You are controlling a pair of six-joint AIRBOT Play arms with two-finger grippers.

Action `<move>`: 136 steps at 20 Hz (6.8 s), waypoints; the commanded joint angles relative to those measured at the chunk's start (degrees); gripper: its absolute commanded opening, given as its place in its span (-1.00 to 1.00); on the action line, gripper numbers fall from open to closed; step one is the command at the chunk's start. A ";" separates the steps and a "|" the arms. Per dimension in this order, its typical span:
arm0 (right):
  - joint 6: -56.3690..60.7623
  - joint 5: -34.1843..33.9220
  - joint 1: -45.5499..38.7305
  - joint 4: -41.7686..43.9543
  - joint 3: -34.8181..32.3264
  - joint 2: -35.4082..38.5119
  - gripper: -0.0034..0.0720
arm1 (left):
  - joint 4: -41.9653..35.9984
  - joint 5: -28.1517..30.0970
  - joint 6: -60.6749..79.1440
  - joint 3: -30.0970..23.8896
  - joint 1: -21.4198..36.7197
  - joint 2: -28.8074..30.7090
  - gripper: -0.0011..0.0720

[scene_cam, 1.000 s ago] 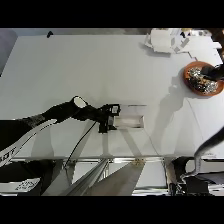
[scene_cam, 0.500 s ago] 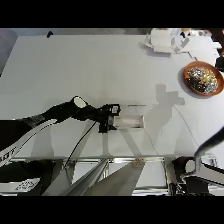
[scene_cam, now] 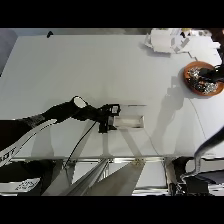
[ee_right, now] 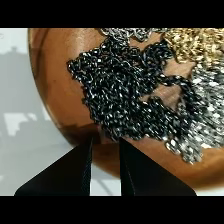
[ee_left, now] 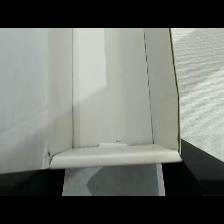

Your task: Fold the box and place the chain.

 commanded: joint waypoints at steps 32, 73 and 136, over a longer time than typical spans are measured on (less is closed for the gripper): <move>-6.29 10.29 0.04 4.31 0.00 15.89 -0.87 | 0.02 0.00 0.02 -0.02 0.04 0.02 -0.58; -6.93 3.13 49.92 22.73 -23.02 54.73 -0.87 | 0.00 0.00 0.02 -0.02 0.04 0.02 -0.58; -1.46 -2.38 54.80 15.96 -36.44 34.67 -0.44 | 0.02 0.00 0.02 -0.02 0.04 0.02 -0.58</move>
